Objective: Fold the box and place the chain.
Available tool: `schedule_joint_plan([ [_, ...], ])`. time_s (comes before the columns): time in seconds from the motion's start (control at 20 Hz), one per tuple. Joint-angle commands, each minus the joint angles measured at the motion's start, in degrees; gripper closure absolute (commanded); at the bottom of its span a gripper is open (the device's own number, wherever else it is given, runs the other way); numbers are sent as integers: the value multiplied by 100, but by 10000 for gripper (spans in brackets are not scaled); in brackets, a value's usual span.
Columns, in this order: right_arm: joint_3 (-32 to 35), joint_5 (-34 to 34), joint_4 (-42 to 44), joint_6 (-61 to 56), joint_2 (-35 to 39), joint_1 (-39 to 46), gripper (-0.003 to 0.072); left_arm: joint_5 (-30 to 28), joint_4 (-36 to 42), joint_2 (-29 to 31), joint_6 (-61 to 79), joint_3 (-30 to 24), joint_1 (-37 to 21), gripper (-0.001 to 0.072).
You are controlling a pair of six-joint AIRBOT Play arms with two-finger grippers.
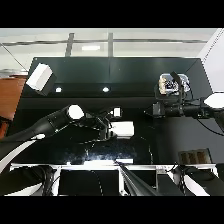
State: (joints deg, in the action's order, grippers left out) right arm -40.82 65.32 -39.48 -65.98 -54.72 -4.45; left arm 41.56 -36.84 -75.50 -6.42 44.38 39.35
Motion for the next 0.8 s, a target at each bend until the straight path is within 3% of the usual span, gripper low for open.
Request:
schedule_joint_plan([
  [0.0, -4, 0, -15, -4, 2, 2, 656, 24, 2, -92, 0, 4, 4, -5],
  [0.3, -4, 0, -17, -4, 2, 2, 656, -105, -262, -424, -144, 4, 149, 18],
  [0.35, -2, 0, -17, -4, 2, 2, 656, -57, -376, -417, -227, 4, 146, 126],
  [0.4, -2, 0, -17, -4, 2, 4, 656, 22, -612, -389, -428, 7, 122, 339],
  [0.45, -2, 0, -17, -4, 2, 4, 656, 136, -874, -326, -761, 7, 66, 374],
  [0.55, -4, 13, -17, -22, 2, 2, 656, 503, -1375, -101, -1674, 24, -212, 375],
  [0.65, -2, 57, -20, -48, 2, 2, 656, 1060, -1762, 286, -2286, 28, -809, 381],
  [0.7, -2, 28, -20, -48, 2, 4, 656, 1298, -1906, 496, -2455, 28, -1187, 448],
  [0.75, -2, -44, -20, -48, 2, 4, 656, 1510, -2028, 732, -2577, 28, -1663, 450],
])
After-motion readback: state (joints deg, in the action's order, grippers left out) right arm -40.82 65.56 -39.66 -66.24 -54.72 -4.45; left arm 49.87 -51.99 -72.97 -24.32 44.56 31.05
